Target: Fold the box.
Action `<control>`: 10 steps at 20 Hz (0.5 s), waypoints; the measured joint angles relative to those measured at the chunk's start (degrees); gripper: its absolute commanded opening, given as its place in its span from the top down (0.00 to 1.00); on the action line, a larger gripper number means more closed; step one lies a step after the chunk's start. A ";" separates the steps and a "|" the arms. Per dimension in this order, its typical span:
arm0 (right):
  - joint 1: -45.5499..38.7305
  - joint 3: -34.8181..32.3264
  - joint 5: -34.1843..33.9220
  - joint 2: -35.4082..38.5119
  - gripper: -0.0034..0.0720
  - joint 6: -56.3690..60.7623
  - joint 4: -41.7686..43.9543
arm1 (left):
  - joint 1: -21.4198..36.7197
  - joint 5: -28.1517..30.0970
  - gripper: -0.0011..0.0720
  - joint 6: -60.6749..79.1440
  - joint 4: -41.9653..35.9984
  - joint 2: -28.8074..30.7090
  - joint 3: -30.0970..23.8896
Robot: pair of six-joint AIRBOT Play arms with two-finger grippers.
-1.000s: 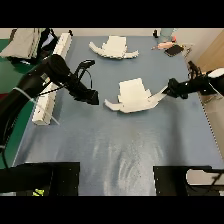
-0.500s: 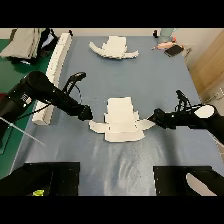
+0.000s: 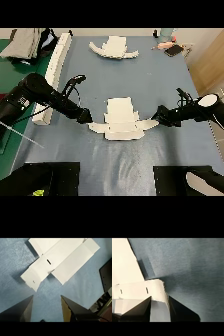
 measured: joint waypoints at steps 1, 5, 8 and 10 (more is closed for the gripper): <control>-0.24 1.38 2.47 -2.14 0.56 -0.92 -0.07 | 0.00 0.00 0.27 0.00 0.07 0.02 0.00; -0.66 4.63 8.28 -8.81 0.61 -5.25 0.33 | 0.00 -0.02 0.27 0.04 -0.02 0.02 0.00; -0.83 5.51 9.64 -12.15 0.68 -8.39 1.81 | 0.00 0.00 0.27 0.04 -0.09 0.02 0.00; -0.83 5.75 9.81 -13.81 0.77 -10.71 2.73 | 0.00 0.00 0.27 0.04 -0.11 0.02 0.00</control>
